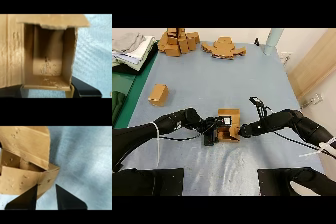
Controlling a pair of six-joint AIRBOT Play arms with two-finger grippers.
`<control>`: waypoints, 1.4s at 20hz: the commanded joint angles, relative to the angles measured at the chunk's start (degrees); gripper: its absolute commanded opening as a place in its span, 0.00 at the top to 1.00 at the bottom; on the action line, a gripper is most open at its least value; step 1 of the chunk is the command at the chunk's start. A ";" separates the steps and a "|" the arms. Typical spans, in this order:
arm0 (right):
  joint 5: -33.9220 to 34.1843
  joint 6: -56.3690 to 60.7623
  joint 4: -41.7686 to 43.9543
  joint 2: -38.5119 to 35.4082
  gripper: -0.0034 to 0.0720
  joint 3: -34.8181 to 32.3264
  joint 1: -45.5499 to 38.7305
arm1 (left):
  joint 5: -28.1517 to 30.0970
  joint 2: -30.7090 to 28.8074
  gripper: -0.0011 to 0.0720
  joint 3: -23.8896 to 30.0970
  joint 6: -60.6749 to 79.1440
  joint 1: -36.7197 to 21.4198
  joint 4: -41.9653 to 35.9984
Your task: Fold the box.
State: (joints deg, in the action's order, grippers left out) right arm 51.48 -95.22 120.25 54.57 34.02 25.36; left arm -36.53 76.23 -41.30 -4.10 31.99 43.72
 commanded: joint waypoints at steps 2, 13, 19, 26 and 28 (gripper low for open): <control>1.60 6.14 -8.07 -2.10 0.46 1.25 0.09 | 0.02 -0.02 0.27 -0.02 0.02 0.04 -0.02; 0.83 6.71 -2.08 0.04 0.25 1.22 0.20 | 0.00 -0.02 0.27 -0.02 0.02 0.07 -0.02; 0.96 17.55 -10.67 5.86 0.26 4.70 5.92 | 0.00 -0.02 0.27 -0.02 0.02 0.07 0.00; 12.09 41.66 -30.91 14.88 0.28 15.82 16.55 | 0.02 -0.02 0.27 -0.02 0.02 0.07 -0.02; 13.46 45.22 -31.95 17.14 0.28 18.05 18.62 | -0.02 -0.02 0.27 -0.02 0.02 0.09 -0.02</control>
